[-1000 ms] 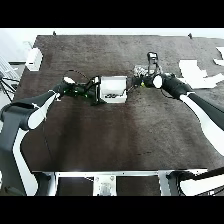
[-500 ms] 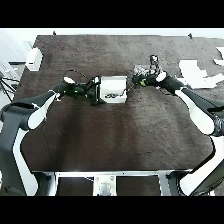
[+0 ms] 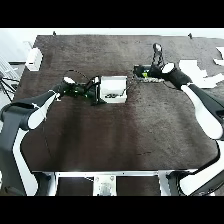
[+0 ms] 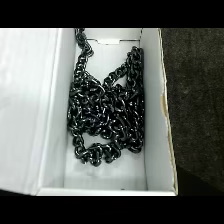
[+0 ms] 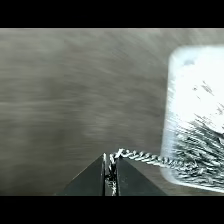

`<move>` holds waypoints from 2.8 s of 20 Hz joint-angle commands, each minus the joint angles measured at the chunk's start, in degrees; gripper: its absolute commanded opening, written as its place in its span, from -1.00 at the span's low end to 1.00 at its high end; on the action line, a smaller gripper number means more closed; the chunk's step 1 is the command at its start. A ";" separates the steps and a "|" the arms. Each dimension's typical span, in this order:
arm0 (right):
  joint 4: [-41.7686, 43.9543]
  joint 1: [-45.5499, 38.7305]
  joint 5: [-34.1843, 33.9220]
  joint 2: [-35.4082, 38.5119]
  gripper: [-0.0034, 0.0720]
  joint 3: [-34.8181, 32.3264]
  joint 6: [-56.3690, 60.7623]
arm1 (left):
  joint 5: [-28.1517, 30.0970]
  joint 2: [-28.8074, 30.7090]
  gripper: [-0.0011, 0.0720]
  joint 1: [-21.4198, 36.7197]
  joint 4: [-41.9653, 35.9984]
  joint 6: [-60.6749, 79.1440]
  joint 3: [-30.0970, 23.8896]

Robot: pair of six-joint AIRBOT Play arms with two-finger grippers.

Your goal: Fold the box and place the chain.

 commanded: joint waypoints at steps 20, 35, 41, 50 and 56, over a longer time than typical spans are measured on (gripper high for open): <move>-56.04 35.60 18.29 32.37 -0.90 0.59 41.59 | -0.07 -0.02 0.42 0.04 0.02 0.00 -0.02; -56.68 29.44 11.13 20.59 -0.90 -0.61 46.16 | -0.09 -0.02 0.42 0.04 0.02 0.00 -0.02; -56.61 29.09 8.68 20.65 -0.90 3.48 46.16 | -0.09 -0.02 0.42 0.04 0.02 0.00 -0.02; -56.39 26.10 6.64 18.51 -0.90 3.32 47.67 | -0.07 -0.02 0.42 0.04 0.02 0.00 -0.02; -49.07 26.12 6.10 18.08 -0.90 -3.10 47.65 | -0.07 -0.02 0.42 0.04 0.02 0.00 -0.02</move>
